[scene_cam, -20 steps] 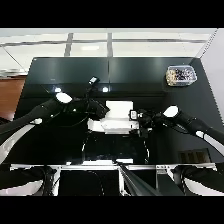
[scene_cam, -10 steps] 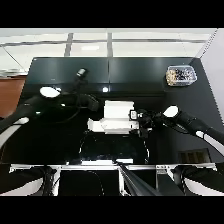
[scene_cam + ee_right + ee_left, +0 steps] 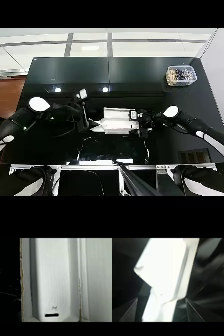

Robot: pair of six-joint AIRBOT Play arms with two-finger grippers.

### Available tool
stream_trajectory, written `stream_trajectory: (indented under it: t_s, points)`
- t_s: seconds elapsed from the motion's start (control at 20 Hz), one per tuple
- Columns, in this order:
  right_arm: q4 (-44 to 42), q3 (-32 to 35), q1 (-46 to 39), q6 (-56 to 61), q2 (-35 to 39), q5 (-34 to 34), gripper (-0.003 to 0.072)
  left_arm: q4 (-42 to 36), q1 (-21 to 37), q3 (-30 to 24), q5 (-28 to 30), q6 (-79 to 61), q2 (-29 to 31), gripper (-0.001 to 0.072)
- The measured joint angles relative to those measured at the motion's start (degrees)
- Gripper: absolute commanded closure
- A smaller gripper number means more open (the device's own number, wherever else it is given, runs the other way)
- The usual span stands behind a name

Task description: Fold the box and place the chain.

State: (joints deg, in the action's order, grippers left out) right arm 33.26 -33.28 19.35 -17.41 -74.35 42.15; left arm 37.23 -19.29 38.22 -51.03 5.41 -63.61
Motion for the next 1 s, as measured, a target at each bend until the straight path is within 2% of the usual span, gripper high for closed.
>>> stream_trajectory:
  t_s: [0.15, 0.3, 0.45, 0.55, 0.6, 0.75, 1.0]
  points:
    - [0.0, 0.0, 0.0, 0.0, 0.0, 0.0, 0.053, 7.45, -4.04, 0.02, 3.87, -4.28, -1.99, 0.0026]
    - [0.0, 0.0, 0.0, 0.0, 0.0, 0.0, 0.053, 9.53, -6.23, 1.2, 5.2, -5.51, -4.96, 0.0042]
    - [0.0, 0.0, 0.0, 0.0, 0.0, 0.0, 0.053, 9.18, -7.45, 2.54, 5.18, -6.64, -7.08, 0.0348]
    - [0.0, 0.0, 0.0, 0.0, 0.0, 0.0, 0.053, 8.76, -7.8, 3.02, 5.16, -6.99, -7.76, 0.0458]
    - [0.0, 0.0, 0.0, 0.02, 0.0, 0.0, 0.053, 8.59, -7.91, 3.15, 4.94, -7.17, -7.93, 0.0491]
    - [0.0, 0.0, 0.0, 0.0, 0.0, 0.0, 0.053, 7.08, -8.15, 3.39, 3.67, -7.41, -8.26, 0.0491]
    - [0.0, 0.0, 0.0, 0.0, 0.0, 0.0, 0.053, 3.78, -9.42, 3.48, 5.11, -7.58, -9.11, 0.049]
